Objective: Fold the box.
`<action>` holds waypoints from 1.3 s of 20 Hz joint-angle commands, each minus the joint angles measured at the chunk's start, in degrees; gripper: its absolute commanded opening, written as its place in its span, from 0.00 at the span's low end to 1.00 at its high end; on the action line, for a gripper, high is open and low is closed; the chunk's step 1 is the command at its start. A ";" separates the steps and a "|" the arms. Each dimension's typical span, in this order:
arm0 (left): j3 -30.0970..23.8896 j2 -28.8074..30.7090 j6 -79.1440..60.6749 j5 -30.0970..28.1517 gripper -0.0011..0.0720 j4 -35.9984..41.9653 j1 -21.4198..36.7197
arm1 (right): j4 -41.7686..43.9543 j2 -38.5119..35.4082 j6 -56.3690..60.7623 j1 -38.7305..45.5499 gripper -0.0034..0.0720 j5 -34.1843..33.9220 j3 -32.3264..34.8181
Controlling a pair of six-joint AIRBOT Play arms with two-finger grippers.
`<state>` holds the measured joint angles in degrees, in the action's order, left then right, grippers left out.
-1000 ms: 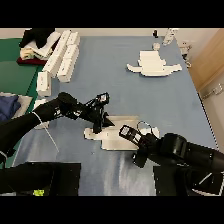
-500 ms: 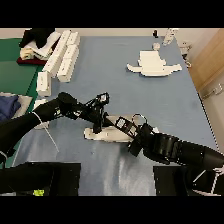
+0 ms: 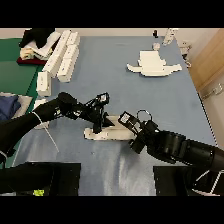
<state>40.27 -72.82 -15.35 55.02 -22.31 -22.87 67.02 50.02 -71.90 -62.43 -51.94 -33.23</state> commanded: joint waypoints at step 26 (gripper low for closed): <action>-0.02 -0.02 -0.02 -0.02 0.03 0.00 0.04 | 61.77 8.74 -100.06 38.29 0.98 4.37 3.08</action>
